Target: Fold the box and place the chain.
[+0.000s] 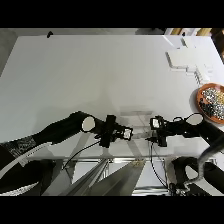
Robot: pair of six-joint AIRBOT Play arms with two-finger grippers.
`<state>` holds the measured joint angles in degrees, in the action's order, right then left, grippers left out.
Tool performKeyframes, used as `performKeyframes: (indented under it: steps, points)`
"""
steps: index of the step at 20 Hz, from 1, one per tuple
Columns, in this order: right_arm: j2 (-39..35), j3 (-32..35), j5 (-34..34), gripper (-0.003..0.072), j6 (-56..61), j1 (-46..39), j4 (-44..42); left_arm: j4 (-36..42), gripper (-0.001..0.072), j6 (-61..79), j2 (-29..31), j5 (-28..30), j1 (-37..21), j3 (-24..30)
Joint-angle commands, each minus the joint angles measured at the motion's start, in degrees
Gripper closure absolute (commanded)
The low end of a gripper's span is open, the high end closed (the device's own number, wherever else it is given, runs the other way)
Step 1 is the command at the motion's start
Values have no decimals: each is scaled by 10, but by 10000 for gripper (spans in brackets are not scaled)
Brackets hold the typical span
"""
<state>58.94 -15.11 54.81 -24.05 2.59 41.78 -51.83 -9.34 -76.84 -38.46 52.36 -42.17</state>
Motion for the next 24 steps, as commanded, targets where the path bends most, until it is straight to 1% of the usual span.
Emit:
performKeyframes:
  steps: [1, 4, 6, 10, 11, 12, 13, 18, 19, 20, 21, 22, 23, 24]
  points:
    - [0, 0, 0, 271, 0, 0, 0, 22, 447, 3, -2, 6, 1, 0]
    - [0, 0, 0, 271, 0, 0, 0, 38, 453, 3, -2, 25, 2, 0]
    - [0, 0, 0, 271, 0, 0, 0, 48, 517, 3, -2, 45, 2, 0]
    - [0, 0, 0, 271, 0, 0, 0, 75, 522, 3, -7, 55, 4, 0]
    - [0, 0, 0, 271, 0, 0, 0, 80, 543, 3, -11, 59, 6, 0]
    - [0, 0, 0, 271, 0, 0, 0, 89, 608, 4, -14, 62, 9, 0]
    - [0, 0, 0, 271, 0, 0, 0, 99, 633, 4, -16, 64, 12, 0]
    - [0, 0, 0, 271, 0, 0, 0, 140, 619, 34, -27, 65, 24, 0]
    - [0, 0, 0, 271, 0, 0, 0, 141, 594, 34, -29, 64, 24, 0]
    - [0, 0, 0, 271, 0, 0, 0, 141, 488, 33, -31, 63, 24, 0]
    - [0, 0, 0, 271, 0, 0, 0, 141, 422, 33, -31, 63, 24, 0]
    - [0, 0, 0, 271, 0, 0, 0, 141, 321, 33, -31, 63, 24, 0]
    - [0, 0, 0, 271, 0, 0, 0, 141, 257, 33, -31, 61, 24, 0]
    - [0, 0, 0, 271, 0, 0, 0, 141, 256, 28, -31, 59, 24, 0]
